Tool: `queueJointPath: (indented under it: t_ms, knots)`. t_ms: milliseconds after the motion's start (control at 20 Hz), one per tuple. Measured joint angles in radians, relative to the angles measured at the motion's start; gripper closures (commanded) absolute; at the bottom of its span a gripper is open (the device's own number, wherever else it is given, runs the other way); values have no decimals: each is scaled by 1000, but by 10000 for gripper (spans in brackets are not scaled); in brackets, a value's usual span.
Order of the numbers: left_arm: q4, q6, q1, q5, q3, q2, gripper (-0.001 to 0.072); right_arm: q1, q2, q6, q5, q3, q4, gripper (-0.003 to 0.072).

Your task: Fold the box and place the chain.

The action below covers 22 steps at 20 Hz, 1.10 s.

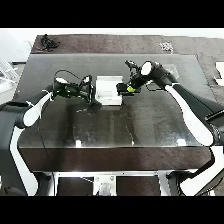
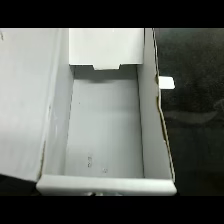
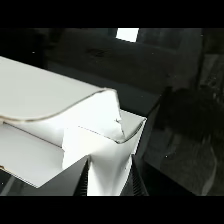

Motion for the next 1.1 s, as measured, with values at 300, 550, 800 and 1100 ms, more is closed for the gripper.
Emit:
queueJointPath:
  t_ms: [300,550,800,1100]
  knots:
    - [0,0,0,0,0,0,184,53,-3,154,-3,3,-141,360]
    - [-1,0,0,0,0,0,184,84,-19,225,6,6,-224,361]
    - [-2,0,0,-1,0,0,184,98,-47,257,77,53,-276,361]
    - [-2,-10,1,1,0,0,184,101,-76,265,125,143,-328,363]
